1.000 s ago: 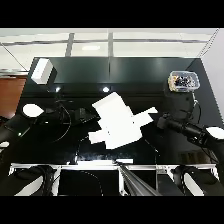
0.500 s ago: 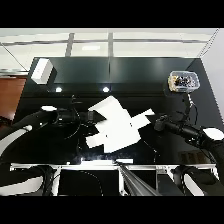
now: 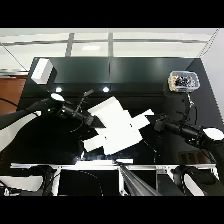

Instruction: Fold the box and place the chain.

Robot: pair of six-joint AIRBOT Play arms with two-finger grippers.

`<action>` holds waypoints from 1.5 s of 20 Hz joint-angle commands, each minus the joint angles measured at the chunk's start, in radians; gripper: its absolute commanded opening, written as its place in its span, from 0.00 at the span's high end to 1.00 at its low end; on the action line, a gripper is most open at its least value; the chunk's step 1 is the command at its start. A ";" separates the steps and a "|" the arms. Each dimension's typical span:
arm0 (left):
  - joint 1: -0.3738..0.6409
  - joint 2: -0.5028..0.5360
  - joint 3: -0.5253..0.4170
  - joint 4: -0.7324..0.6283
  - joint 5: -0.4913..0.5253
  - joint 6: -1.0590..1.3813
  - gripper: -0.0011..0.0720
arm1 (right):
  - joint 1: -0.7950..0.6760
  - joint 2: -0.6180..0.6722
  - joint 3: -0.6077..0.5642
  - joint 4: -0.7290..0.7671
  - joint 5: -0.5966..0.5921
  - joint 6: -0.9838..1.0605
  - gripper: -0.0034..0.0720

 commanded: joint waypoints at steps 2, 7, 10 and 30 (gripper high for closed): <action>-0.001 -0.015 0.046 0.074 0.026 0.026 0.78 | 0.001 0.001 0.000 -0.002 -0.001 0.006 0.94; 0.000 -0.015 0.046 0.073 0.034 0.026 0.93 | -0.002 0.001 0.000 -0.010 -0.005 0.018 0.46; 0.000 -0.014 0.047 0.073 0.024 0.026 0.95 | -0.037 0.001 0.000 -0.011 0.001 0.016 0.25; -0.372 0.175 0.083 0.438 0.471 0.340 0.95 | -0.062 0.001 0.176 -0.613 0.023 -0.232 0.25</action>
